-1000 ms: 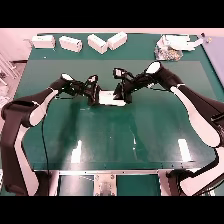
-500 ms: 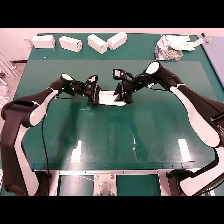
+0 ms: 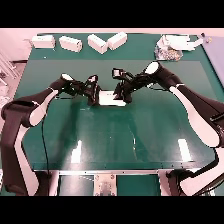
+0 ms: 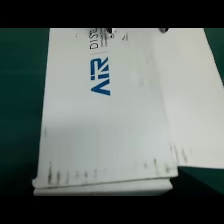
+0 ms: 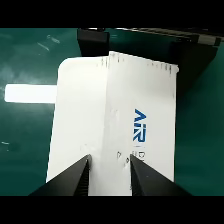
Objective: Fold the box and place the chain.
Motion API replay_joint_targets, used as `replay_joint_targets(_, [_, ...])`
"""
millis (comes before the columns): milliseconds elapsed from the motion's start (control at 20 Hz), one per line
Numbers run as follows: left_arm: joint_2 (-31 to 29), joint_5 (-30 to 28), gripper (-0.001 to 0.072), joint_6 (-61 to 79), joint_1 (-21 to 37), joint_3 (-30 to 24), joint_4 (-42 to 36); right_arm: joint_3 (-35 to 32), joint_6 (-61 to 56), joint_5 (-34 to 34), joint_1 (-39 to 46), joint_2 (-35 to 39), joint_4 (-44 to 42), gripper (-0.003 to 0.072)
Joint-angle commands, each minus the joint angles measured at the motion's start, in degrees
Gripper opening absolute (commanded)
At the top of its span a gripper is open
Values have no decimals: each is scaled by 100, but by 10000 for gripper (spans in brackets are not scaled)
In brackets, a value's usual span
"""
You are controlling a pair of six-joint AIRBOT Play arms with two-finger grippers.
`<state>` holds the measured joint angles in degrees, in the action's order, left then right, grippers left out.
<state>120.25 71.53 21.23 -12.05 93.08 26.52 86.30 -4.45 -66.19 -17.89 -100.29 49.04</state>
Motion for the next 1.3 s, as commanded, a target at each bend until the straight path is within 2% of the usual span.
replay_joint_targets(0, [-4, -2, 346, 2, 2, 7, 0, 9, -4, -297, -22, 4, 57, 291])
replay_joint_targets(150, [-4, -2, 346, 0, 2, 7, 0, 9, -42, -282, -22, 2, 136, 237])
replay_joint_targets(300, [-4, -2, 347, 2, 2, 7, 0, 9, -26, -61, -22, 0, 136, 234])
replay_joint_targets(350, [-4, -4, 346, 2, 2, 7, 0, 9, -26, -4, -24, -4, 133, 236])
replay_joint_targets(400, [-4, 0, 346, 0, 2, 7, 0, 9, -26, -7, -42, -4, 142, 294])
replay_joint_targets(650, [-4, -2, 347, 0, 2, 7, 0, 9, -111, 52, -103, 7, 271, 318])
replay_joint_targets(1150, [-4, -2, 347, 0, 2, 7, 0, 245, -306, 74, -170, 9, 483, 318])
replay_joint_targets(1250, [-4, -2, 346, 0, 2, 7, 0, 245, -378, -81, -236, 9, 546, 356])
